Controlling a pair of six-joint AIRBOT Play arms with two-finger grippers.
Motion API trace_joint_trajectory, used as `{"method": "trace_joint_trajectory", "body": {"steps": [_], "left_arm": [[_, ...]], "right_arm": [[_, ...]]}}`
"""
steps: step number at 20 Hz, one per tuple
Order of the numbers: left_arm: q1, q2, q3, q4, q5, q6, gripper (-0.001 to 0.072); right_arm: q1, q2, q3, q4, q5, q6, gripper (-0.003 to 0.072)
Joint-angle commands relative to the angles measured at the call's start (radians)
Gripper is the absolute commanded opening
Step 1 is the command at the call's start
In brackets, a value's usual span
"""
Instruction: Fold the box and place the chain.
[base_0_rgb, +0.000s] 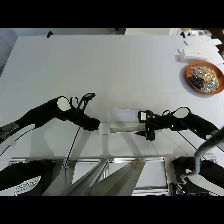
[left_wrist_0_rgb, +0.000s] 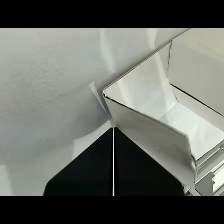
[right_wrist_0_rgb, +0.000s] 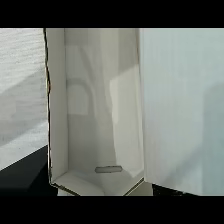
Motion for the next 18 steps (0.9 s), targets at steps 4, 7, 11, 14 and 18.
{"method": "trace_joint_trajectory", "body": {"steps": [4, 7, 11, 14, 18], "left_arm": [[-0.01, 0.0, 0.0, -0.046, 0.022, 0.018, 0.0004], [-0.008, 0.011, 0.0, -0.045, 0.021, 0.029, 0.0003], [-0.004, 0.068, 0.0, -0.057, 0.022, 0.029, 0.0003], [-0.006, 0.09, 0.0, -0.092, 0.022, 0.029, 0.0004], [-0.021, 0.092, 0.0, -0.129, 0.023, 0.035, 0.001]], "right_arm": [[0.0, 0.001, 0.001, 0.0, 0.0, 0.0, 0.0403], [0.0, 0.001, 0.001, 0.0, 0.0, 0.0, 0.0403], [0.0, 0.001, 0.001, 0.0, 0.0, 0.0, 0.0403], [0.0, 0.001, 0.001, 0.0, 0.0, 0.0, 0.0403], [0.0, 0.001, 0.001, 0.0, 0.0, 0.0, 0.0403]]}}
